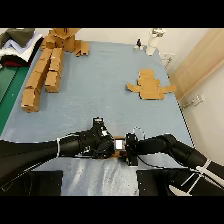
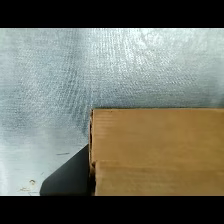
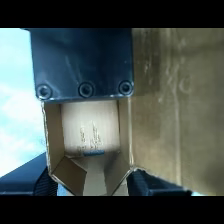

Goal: Fold the box.

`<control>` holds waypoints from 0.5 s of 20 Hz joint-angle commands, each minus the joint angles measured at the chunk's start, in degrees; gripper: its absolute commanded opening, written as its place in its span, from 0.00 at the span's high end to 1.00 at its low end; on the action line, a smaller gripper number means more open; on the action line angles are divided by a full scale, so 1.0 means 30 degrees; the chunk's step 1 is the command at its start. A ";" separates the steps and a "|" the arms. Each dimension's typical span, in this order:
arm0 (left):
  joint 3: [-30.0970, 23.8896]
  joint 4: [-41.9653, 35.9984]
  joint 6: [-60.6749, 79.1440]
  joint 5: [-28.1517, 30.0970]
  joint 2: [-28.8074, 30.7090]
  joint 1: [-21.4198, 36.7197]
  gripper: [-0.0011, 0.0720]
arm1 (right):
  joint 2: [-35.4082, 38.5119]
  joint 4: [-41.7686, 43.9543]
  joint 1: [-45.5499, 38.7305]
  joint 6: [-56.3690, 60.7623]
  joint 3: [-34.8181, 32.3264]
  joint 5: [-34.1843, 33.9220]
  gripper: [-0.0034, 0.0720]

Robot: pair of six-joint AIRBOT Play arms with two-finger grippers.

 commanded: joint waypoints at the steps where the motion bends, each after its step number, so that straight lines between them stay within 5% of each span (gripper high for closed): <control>1: 0.0022 -0.0087 0.0335 0.0896 -0.0022 -0.0015 0.97 | 0.0015 0.0007 0.0007 -0.0029 -0.0007 0.0051 0.32; 6: 0.0022 -0.0073 0.0619 0.0852 0.0328 -0.0015 0.96 | 0.0015 0.0000 0.0007 -0.0029 -0.0007 0.0044 0.32; 7: 0.0029 -0.0044 0.0867 0.0852 0.0554 -0.0007 0.78 | 0.0015 0.0000 0.0007 -0.0029 -0.0007 0.0044 0.32; 8: 0.0029 -0.0015 0.0816 0.0845 0.0816 0.0022 0.45 | 0.0015 0.0007 0.0007 -0.0029 -0.0007 0.0051 0.31; 10: 0.0022 0.0153 0.0823 0.0707 0.1268 0.0022 0.41 | 0.0015 0.0007 0.0007 -0.0029 -0.0007 0.0051 0.32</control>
